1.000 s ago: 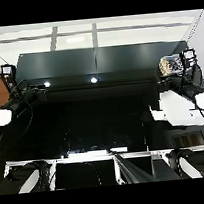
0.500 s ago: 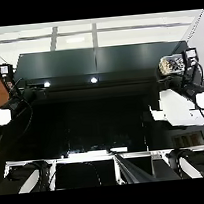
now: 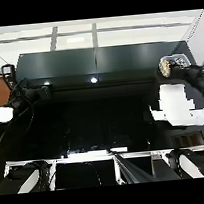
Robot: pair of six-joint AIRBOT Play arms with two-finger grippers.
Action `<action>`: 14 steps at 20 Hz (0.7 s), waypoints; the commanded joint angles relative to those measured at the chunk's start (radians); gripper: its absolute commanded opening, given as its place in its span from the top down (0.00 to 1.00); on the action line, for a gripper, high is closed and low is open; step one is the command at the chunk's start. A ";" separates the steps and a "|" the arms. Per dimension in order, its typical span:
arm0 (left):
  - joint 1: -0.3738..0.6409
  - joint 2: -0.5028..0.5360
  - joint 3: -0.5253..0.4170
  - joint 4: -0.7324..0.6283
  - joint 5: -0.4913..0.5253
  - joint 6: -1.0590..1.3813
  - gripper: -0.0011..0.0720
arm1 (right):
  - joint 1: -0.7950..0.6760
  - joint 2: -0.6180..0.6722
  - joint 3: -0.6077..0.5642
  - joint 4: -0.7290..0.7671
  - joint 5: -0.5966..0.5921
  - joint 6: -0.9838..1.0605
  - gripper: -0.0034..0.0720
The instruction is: Fold the box and place the chain.
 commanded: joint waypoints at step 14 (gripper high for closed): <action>-0.001 -0.011 0.024 0.061 -0.253 -0.004 0.02 | -0.684 -0.497 0.334 -0.273 0.958 -0.256 0.00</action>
